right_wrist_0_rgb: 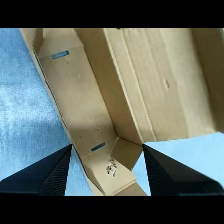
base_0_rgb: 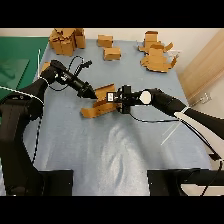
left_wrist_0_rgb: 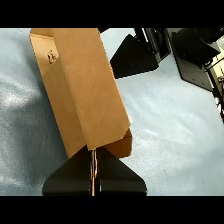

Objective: Fold the box.

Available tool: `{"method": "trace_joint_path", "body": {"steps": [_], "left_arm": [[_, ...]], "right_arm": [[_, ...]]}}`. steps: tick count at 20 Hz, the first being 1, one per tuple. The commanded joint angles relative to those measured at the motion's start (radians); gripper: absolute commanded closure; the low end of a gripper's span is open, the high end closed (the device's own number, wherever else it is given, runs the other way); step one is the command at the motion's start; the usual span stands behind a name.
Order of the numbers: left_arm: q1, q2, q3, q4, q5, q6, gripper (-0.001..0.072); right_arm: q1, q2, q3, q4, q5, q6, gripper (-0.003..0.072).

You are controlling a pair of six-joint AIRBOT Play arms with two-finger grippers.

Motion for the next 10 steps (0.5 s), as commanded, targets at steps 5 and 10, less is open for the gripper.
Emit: {"method": "trace_joint_path", "body": {"steps": [5,10], "left_arm": [[0.000,0.000,0.001,0.000,-0.015,0.000,0.0693],[0.000,0.000,0.001,0.000,-0.014,0.000,0.0694]], "right_arm": [[-0.027,-0.015,0.003,0.076,-0.002,-0.006,-0.0034],[-0.038,-0.015,0.003,0.117,-0.002,-0.076,-0.0033]]}}
